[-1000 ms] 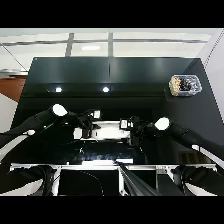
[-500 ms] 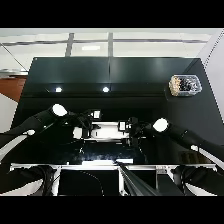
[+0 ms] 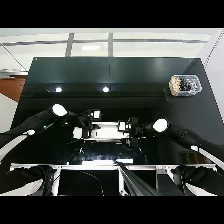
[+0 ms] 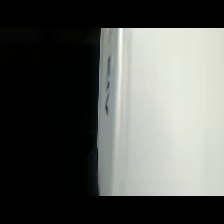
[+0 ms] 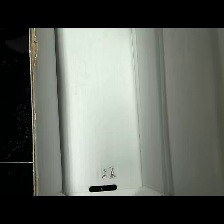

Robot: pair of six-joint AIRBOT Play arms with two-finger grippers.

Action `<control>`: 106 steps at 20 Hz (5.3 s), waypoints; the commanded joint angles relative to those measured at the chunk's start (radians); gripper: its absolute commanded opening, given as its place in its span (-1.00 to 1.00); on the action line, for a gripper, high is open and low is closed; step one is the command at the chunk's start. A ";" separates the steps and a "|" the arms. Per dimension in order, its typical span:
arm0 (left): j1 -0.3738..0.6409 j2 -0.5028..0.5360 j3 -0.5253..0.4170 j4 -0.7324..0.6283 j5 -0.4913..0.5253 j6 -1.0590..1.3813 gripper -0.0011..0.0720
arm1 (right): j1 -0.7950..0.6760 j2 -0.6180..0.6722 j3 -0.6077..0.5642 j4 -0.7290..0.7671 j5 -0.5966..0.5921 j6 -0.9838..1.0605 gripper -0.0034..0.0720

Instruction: Fold the box and place the chain.

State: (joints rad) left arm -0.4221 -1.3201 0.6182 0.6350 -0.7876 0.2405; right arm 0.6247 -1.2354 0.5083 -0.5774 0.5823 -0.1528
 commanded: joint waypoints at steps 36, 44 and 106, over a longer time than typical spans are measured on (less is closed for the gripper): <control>0.101 0.481 -0.021 0.158 -0.455 -0.980 -0.63 | -0.014 0.000 0.000 -0.011 0.011 0.027 0.35; -0.093 0.339 -0.117 -0.124 0.245 -0.893 -0.89 | -0.014 0.000 0.000 -0.011 0.011 0.027 0.35; 0.098 0.207 -0.171 -0.103 -0.100 0.040 -0.40 | -0.014 0.000 0.000 -0.018 0.012 0.027 0.35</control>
State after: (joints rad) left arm -0.3202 -1.1118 0.4477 0.5438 -0.8677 0.2981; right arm 0.6102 -1.2362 0.5083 -0.5961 0.5941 -0.1261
